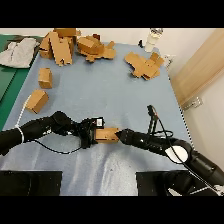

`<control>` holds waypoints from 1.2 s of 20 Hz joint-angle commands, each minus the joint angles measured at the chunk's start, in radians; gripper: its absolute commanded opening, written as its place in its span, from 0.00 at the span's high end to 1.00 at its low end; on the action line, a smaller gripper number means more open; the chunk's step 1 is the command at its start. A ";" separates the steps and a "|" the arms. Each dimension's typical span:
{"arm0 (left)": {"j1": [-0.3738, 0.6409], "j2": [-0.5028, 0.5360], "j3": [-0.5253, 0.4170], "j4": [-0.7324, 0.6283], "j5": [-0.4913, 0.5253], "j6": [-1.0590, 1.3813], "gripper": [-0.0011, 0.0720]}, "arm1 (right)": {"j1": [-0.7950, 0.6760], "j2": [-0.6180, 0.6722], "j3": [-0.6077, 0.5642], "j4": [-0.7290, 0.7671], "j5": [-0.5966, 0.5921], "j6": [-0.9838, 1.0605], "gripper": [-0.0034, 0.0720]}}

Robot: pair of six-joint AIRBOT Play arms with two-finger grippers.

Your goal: Fold the box.

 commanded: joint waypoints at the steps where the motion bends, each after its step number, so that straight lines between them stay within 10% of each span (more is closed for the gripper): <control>1: 0.000 0.000 0.000 0.000 -0.001 0.000 0.59 | 0.023 -0.077 -0.058 0.428 -0.105 -0.140 0.95; 24: 0.000 0.000 0.000 0.000 0.001 0.000 0.59 | 0.023 -0.200 -0.008 0.460 -0.185 -0.259 0.95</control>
